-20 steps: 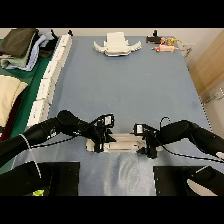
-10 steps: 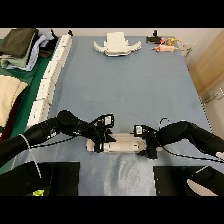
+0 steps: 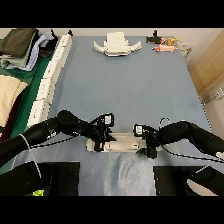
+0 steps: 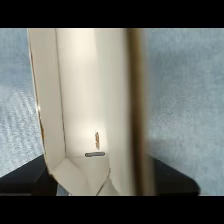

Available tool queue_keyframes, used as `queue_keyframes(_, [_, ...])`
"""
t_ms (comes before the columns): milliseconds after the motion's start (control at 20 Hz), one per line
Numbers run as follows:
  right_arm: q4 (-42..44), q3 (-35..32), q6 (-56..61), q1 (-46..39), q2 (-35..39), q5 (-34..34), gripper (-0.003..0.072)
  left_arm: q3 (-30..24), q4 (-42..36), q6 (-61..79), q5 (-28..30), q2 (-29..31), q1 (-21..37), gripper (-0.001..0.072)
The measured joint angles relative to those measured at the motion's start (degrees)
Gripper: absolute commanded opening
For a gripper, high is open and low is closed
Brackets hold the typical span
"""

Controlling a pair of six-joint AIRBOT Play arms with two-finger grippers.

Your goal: Fold the box.

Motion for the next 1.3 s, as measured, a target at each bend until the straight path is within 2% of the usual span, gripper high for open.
queue_keyframes(450, [-0.1, 0.0, 0.7, 0.0, 0.1, -0.3, 0.0537, 0.0, 0.0, 0.0, 1.5, 0.0, 0.0, 0.0012])
queue_keyframes(950, [0.0, 0.0, 1.2, 0.0, 0.1, -0.3, 0.0537, 0.0, 0.0, -0.6, 0.1, 0.0, 0.0, 0.0015])
queue_keyframes(1000, [0.0, 0.0, 1.2, 0.0, 0.1, -0.3, 0.0537, 0.0, 0.0, -1.3, 0.1, 0.0, 0.0, 0.0082])
queue_keyframes(1050, [0.0, 0.0, 1.2, 0.0, 0.1, -0.3, 0.0537, 0.0, 0.9, -1.9, 0.7, 0.0, -0.1, 0.0364])
queue_keyframes(1100, [0.0, 0.0, 1.3, 0.0, 0.1, -0.4, 0.0537, -0.3, 2.6, -2.7, 0.5, -0.3, 0.0, 0.0456])
queue_keyframes(1200, [0.1, 0.0, 1.4, 0.0, 0.1, -0.4, 0.0537, 0.0, -0.1, -4.4, 0.3, 0.0, -0.1, 0.0454])
queue_keyframes(1300, [0.1, 0.0, 1.3, 0.0, 0.1, -0.4, 0.0537, -0.1, 0.6, -7.0, 0.5, 0.1, 0.1, 0.0454])
